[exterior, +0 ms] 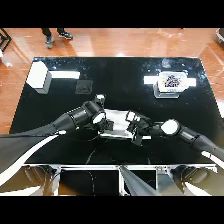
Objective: Fold the box and place the chain.
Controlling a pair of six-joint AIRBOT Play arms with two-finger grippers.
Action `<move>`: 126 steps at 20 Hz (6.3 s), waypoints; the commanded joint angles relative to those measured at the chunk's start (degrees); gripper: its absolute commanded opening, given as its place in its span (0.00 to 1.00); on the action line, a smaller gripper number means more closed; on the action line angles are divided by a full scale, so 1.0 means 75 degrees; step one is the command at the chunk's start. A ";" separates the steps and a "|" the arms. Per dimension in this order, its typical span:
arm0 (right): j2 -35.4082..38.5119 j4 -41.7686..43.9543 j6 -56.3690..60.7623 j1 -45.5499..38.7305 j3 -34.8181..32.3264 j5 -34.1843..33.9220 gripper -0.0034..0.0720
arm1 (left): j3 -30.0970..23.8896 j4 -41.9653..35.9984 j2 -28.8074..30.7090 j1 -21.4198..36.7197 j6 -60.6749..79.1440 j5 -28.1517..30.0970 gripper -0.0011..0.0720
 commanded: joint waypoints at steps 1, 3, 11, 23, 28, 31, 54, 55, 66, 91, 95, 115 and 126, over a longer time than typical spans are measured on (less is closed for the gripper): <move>0.0530 -0.1320 0.3069 -0.1090 0.0006 0.1207 0.07 | 0.0000 0.0000 -0.0006 0.0003 0.0017 0.0012 0.05; 0.0988 -0.1612 0.4436 -0.2259 0.0006 0.2637 0.07 | 0.0000 -0.0009 -0.0006 0.0003 0.0017 0.0076 0.05; 0.1851 -0.3054 0.8431 -0.6327 -0.0172 0.5394 0.07 | 0.0000 -0.0029 -0.0006 0.0003 0.0020 0.0087 0.05; -0.0259 -0.0670 0.8746 -0.4095 -0.0396 0.3494 0.07 | 0.0000 -0.0035 -0.0006 0.0003 0.0020 0.0047 0.05; -0.0289 0.0787 0.7595 -0.3864 -0.0379 0.3654 0.07 | 0.0000 -0.0055 -0.0006 0.0003 0.0020 0.0023 0.05; -0.0289 0.0793 0.7586 -0.3803 -0.0379 0.3841 0.40 | 0.0000 -0.0055 -0.0006 0.0003 0.0023 0.0023 0.05; -0.0289 -0.0070 0.8460 -0.1364 0.0956 0.3459 0.88 | 0.0000 -0.0236 -0.0006 0.0035 0.0166 -0.0003 0.05; -0.0289 -0.0163 0.8507 -0.1361 0.0956 0.3424 0.83 | 0.0000 -0.0236 -0.0006 0.0035 0.0166 -0.0003 0.05; -0.0367 -0.4505 1.2438 0.0857 0.2299 0.2632 0.75 | 0.0000 -0.0233 -0.0006 0.0035 0.0166 0.0003 0.05; -0.1894 -0.6548 1.6894 0.2098 0.3652 0.4048 0.53 | 0.0000 -0.0201 -0.0006 0.0035 0.0221 0.0058 0.05; -0.2095 -0.6376 1.7066 0.2098 0.3654 0.4065 0.53 | 0.0000 -0.0181 -0.0006 0.0035 0.0221 0.0070 0.05; -0.2363 -0.6350 1.7118 0.2095 0.3716 0.4042 0.07 | 0.0000 -0.0178 -0.0006 0.0032 0.0221 0.0064 0.05; -0.2355 -0.6577 1.6483 0.2066 0.3958 0.4491 0.72 | 0.0000 -0.0181 -0.0006 0.0032 0.0221 0.0061 0.05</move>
